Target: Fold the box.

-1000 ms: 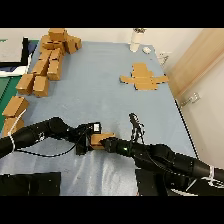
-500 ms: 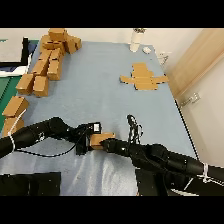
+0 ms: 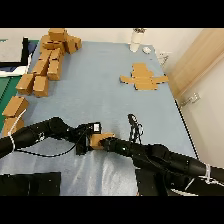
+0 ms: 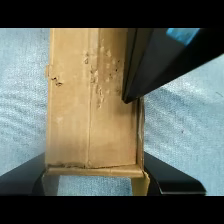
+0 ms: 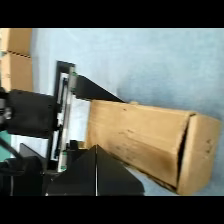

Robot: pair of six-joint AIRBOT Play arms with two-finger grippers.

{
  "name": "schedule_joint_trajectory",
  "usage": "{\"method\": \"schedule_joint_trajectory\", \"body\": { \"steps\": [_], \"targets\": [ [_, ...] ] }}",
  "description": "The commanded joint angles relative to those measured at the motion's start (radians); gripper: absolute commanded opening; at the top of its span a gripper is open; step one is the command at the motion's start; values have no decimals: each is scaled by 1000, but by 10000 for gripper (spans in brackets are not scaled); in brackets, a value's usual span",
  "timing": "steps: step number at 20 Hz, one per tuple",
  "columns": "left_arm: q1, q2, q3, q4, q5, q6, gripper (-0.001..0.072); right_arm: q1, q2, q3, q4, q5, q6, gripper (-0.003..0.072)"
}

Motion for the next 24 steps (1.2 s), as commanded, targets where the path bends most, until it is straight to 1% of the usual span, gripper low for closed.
{"method": "schedule_joint_trajectory", "body": {
  "steps": [1, 5, 7, 10, 12, 13, 14, 18, 23, 24],
  "targets": [
    [1, 0, 1, 0, 0, 0, 527, -10, 93, 3, -72, -15, -1, 2],
    [1, 0, 1, 0, 0, 0, 527, -84, 126, 5, -109, -167, -1, 3],
    [1, 0, 1, 0, 0, 0, 527, -112, 126, 6, -138, -215, -1, 3],
    [1, 0, 1, 0, 0, 0, 526, -118, 126, 50, -222, -330, 0, 3],
    [1, 0, 1, 0, 0, 0, 527, -140, 126, 93, -259, -430, 0, 3],
    [1, 0, 1, 0, 0, 0, 527, -154, 126, 111, -274, -460, 0, 3],
    [1, 0, 1, 0, 0, 0, 527, -172, 126, 126, -283, -477, 0, 3],
    [1, 0, 1, 0, 0, 0, 527, -235, 126, 161, -282, -481, 27, 3],
    [1, 0, 2, -14, 5, 0, 527, -245, 124, 163, -291, -480, 132, 3],
    [1, 0, 2, -37, 10, 0, 527, -245, 124, 163, -306, -480, 165, 3]
  ]
}}
